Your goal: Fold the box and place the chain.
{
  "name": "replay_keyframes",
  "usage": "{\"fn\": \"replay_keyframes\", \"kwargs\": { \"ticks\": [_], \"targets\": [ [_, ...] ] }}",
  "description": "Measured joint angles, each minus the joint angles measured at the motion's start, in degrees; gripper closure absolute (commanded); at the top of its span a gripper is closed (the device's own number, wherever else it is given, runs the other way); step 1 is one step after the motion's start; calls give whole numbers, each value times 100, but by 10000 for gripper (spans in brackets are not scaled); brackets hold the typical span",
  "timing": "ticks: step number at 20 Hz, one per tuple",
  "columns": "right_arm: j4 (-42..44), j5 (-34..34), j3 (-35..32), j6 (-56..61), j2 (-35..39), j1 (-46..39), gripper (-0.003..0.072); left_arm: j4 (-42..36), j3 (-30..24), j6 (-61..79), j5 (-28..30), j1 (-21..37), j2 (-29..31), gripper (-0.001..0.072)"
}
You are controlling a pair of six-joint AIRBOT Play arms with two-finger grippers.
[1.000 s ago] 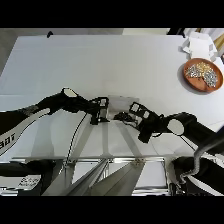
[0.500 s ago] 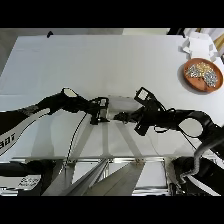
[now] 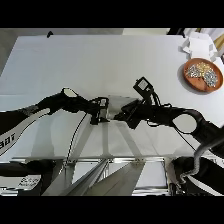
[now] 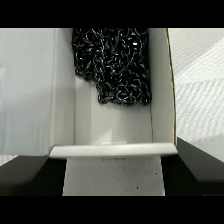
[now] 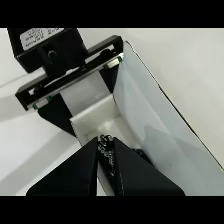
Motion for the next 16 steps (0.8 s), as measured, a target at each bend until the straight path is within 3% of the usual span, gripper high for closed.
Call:
{"fn": "replay_keyframes", "kwargs": {
  "ticks": [4,7,11,12,16],
  "targets": [
    [203,-339,0,26,-413,175,575,2,0,0,0,0,0,556],
    [273,-385,0,46,-610,219,478,0,0,0,0,0,0,556],
    [291,-398,50,59,-715,229,493,0,0,0,2,0,0,556],
    [260,-295,136,63,-726,203,529,0,0,0,0,0,0,556],
    [-476,769,1117,232,-745,-179,545,0,0,0,2,0,0,556]
  ]
}}
